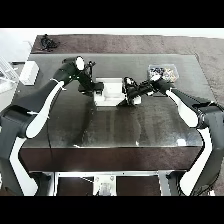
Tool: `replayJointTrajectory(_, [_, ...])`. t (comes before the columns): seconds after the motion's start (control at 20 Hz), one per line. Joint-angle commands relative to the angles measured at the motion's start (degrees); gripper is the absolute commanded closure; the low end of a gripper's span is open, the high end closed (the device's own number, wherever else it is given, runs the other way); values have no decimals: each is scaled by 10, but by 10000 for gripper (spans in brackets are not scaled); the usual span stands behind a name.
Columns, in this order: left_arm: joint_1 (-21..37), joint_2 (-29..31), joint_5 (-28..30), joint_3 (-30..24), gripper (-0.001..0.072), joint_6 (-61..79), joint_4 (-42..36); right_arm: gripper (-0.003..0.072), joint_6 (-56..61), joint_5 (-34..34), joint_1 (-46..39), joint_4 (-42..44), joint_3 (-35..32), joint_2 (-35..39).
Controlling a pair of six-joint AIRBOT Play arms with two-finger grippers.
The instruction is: Fold the box and place the chain.
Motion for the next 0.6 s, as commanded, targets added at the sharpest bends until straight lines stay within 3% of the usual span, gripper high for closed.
replayJointTrajectory(0.0, [1,0,-4,0,153,1,3,103,0,0,0,0,0,0])
replayJointTrajectory(0.2, [1,0,-12,-13,153,-13,2,102,0,0,0,0,0,0])
replayJointTrajectory(0.3, [1,0,-10,-24,228,-17,-6,102,0,0,0,0,0,0])
replayJointTrajectory(0.55, [0,0,5,-24,232,-23,-33,103,0,0,0,0,0,0])
